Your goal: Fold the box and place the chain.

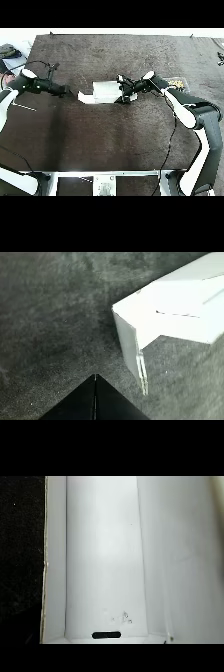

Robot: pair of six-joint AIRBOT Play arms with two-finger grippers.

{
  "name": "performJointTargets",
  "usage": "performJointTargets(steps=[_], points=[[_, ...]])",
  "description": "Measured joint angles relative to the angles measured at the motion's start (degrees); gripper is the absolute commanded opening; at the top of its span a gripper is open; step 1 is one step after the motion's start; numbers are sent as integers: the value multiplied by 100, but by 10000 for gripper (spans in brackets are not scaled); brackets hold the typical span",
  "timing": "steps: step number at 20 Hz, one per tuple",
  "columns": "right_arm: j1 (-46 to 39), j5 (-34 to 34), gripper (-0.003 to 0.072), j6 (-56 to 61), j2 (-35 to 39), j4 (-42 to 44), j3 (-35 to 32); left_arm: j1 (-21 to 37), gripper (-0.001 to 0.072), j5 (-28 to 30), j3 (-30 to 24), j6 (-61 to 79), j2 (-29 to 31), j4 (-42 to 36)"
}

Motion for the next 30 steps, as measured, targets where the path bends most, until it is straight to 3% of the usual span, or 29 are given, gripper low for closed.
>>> performJointTargets(steps=[8,17,18,19,20,30], points=[[0,0,371,0,0,-2,0,-42,12,203,-372,-168,-175,-807],[0,0,371,0,0,-2,0,-627,16,422,-369,-90,-503,-1141],[0,0,371,2,0,-2,0,-662,170,442,-345,-90,-509,-1161],[0,0,371,0,0,-2,0,-697,392,444,-310,-90,-511,-1180],[0,0,371,2,0,-2,0,-730,416,435,-260,-90,-514,-1217],[0,0,371,0,0,0,0,-859,415,85,175,-83,-505,-1425]])
